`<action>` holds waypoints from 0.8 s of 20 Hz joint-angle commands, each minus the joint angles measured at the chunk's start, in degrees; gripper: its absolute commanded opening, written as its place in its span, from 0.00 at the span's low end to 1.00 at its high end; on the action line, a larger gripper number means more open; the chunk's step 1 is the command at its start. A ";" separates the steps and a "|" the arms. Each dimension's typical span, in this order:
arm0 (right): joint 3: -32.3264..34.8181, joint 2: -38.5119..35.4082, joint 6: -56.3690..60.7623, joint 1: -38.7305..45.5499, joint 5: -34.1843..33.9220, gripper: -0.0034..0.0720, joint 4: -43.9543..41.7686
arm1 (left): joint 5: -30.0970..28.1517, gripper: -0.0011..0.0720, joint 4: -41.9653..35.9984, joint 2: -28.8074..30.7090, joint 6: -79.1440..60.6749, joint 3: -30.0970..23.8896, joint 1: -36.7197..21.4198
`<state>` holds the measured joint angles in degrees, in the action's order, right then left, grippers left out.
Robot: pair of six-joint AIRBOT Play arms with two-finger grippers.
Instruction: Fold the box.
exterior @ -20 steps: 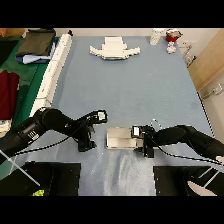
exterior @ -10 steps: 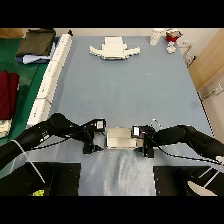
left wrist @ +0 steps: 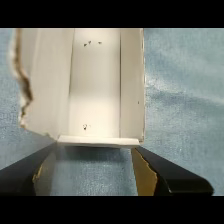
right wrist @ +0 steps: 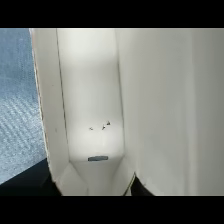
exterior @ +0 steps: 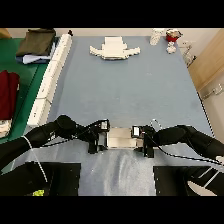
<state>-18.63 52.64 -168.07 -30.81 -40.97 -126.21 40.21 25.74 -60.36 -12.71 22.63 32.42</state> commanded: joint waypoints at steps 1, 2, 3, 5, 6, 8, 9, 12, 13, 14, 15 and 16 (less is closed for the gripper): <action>-0.04 0.02 0.00 0.02 0.00 0.66 0.00 | -1.46 0.97 -0.52 -0.76 -0.39 -0.02 1.07; -0.04 0.02 0.00 0.02 0.02 0.65 0.00 | -2.19 0.97 -0.52 -0.79 -0.37 -0.02 1.73; -0.04 0.02 0.00 0.02 0.02 0.66 0.00 | -2.91 0.97 -0.52 -0.79 -0.37 -0.02 2.36; -0.04 0.02 0.00 0.02 0.00 0.65 0.00 | -3.89 0.97 -0.52 -1.20 -0.37 -0.02 3.17; -0.04 0.02 0.00 0.02 0.02 0.65 0.00 | -4.13 0.97 -0.50 -1.68 -0.37 -0.02 3.32; -0.04 0.02 0.00 0.02 0.02 0.65 0.00 | -4.28 0.97 -0.46 -2.27 -0.39 0.04 3.32; -0.04 0.02 0.00 0.02 0.02 0.65 0.00 | -4.31 0.97 -0.46 -2.32 -0.42 0.07 3.32; -0.04 0.02 0.00 0.02 0.02 0.65 0.00 | -4.31 0.97 -0.46 -2.43 -0.46 0.15 3.32; -0.04 0.02 0.00 0.02 0.00 0.65 0.00 | -4.26 0.97 -0.48 -2.43 -1.36 0.17 3.32; -0.04 0.02 0.00 0.02 0.02 0.65 -0.02 | -4.26 0.96 -0.55 -2.47 -3.43 0.15 3.32; -0.04 0.02 0.00 0.02 0.00 0.65 -0.02 | -4.24 0.97 -0.96 -2.56 -4.90 0.15 3.32; -0.04 0.02 0.02 0.02 0.00 0.65 0.00 | -4.24 0.97 -1.53 -2.54 -4.90 0.15 3.32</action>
<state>-18.63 52.64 -168.09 -30.81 -40.97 -126.21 36.05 25.02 -62.76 -15.33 22.74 35.73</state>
